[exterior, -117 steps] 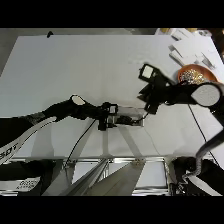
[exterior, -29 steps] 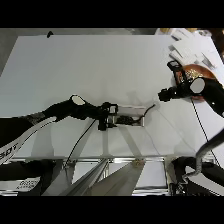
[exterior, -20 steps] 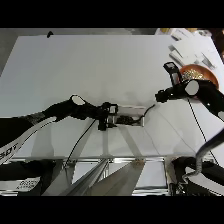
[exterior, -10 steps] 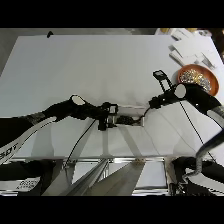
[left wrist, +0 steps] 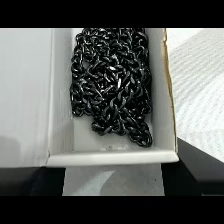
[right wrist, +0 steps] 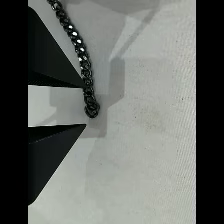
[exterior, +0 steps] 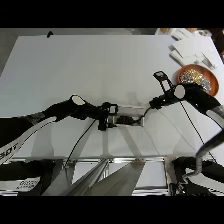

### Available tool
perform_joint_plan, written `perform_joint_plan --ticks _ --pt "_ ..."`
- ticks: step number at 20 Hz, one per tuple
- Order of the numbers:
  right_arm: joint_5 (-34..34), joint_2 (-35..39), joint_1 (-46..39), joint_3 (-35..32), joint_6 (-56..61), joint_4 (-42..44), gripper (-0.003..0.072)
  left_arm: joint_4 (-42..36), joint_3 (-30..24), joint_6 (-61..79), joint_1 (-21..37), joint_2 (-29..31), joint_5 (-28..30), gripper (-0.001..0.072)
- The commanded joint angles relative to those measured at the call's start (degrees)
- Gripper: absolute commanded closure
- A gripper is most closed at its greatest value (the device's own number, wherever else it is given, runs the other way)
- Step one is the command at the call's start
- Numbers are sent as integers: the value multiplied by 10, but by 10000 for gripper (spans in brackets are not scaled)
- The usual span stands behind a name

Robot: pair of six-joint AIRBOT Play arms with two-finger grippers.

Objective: Fold the box and place the chain.

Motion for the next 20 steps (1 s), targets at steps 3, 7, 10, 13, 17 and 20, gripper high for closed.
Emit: perform_joint_plan --ticks 3,7,10,13,17,20 --pt "-3 -5 1 0 8 -5 466 0 0 0 0 0 0 457" --pt "-3 -9 1 0 9 -5 466 0 0 0 0 0 0 457" --pt "-3 -19 1 0 10 -5 467 0 0 0 0 0 0 457" --pt "-3 -26 1 0 10 -5 467 0 0 0 0 0 0 457" --pt "-15 -30 1 0 10 -5 528 0 0 0 0 0 0 457" --pt "2 -30 1 0 9 -5 661 0 0 0 0 0 0 458"
